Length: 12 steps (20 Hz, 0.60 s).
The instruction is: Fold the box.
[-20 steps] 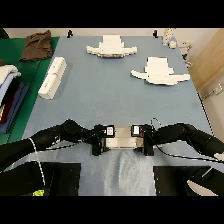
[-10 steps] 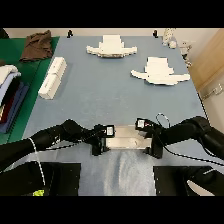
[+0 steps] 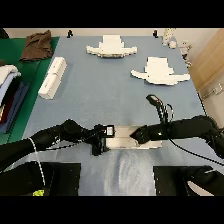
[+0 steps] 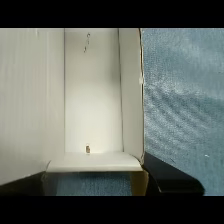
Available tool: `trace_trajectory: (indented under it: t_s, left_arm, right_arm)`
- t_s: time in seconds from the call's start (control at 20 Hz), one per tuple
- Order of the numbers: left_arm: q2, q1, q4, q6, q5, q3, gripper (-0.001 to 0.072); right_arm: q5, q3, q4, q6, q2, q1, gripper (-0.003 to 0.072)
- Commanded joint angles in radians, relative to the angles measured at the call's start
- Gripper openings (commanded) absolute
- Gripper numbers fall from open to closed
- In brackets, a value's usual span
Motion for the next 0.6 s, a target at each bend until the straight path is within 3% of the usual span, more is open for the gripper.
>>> trace_trajectory:
  t_s: [0.0, 0.15, 0.55]
  left_arm:
    - [0.0, 0.001, 0.0, 0.0, 0.0, 0.001, 0.0462]
    - [0.0, 0.001, 0.0, 0.0, 0.0, 0.001, 0.0462]
    - [0.0, 0.001, 0.0, 0.0, 0.0, 0.001, 0.0462]
  right_arm:
    - [0.341, 0.006, 0.097, 0.106, -0.086, 0.026, 0.0007]
    - [0.401, 0.006, 0.087, 0.106, -0.197, 0.024, 0.0007]
    - [0.374, 0.006, 0.087, 0.106, -0.38, 0.027, 0.0007]
